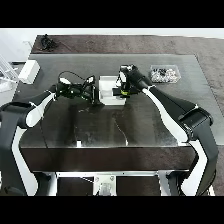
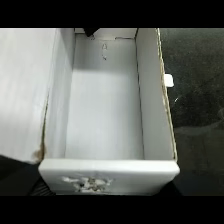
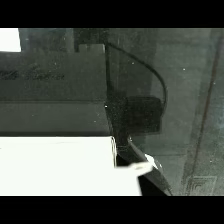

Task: Fold the box and place the chain.

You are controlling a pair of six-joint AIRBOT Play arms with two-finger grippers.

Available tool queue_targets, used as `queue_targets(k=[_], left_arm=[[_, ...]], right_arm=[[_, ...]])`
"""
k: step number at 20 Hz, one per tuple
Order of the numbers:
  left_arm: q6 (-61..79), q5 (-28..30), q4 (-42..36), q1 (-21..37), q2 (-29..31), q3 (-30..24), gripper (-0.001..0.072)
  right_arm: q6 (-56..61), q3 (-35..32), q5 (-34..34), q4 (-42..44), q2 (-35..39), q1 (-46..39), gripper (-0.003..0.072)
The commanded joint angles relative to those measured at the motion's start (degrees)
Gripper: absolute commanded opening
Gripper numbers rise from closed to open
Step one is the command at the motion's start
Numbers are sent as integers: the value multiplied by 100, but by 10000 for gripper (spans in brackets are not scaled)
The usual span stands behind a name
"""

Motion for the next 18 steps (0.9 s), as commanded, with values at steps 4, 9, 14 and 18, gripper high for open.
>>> queue_targets(k=[4,9,14,18], left_arm=[[-2,-4,-2,4,0,4,355],[-2,-4,-2,4,0,4,355],[-2,0,0,4,0,4,355],[0,4,0,4,0,4,355]], right_arm=[[55,4,109,157,-46,0,4],[50,201,313,114,-44,-13,493],[-63,804,621,48,-42,-13,450],[-494,1261,1209,42,74,-13,450]])
